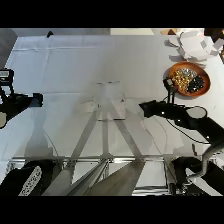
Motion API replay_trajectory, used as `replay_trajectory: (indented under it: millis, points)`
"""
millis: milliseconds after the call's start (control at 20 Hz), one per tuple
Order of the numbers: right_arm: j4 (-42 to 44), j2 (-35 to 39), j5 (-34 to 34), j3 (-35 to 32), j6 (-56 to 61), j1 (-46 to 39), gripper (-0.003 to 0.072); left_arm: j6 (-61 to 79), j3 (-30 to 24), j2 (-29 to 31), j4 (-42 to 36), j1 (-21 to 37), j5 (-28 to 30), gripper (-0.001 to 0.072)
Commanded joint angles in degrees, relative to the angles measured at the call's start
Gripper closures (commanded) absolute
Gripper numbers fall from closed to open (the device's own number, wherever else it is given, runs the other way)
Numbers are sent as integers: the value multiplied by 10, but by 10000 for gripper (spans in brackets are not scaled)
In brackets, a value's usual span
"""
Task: Fold the box and place the chain.
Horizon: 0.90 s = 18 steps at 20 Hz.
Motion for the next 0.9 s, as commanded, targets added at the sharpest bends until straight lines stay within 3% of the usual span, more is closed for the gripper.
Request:
replay_trajectory:
  millis: [0,400,850]
  points:
    - [49,-33,-77,-1,10,52,681,0,0,0,0,0,0,62]
    - [95,-61,-123,-1,8,100,681,0,0,0,0,0,0,62]
    - [94,-61,-121,-1,8,101,677,0,1,0,0,0,0,62]
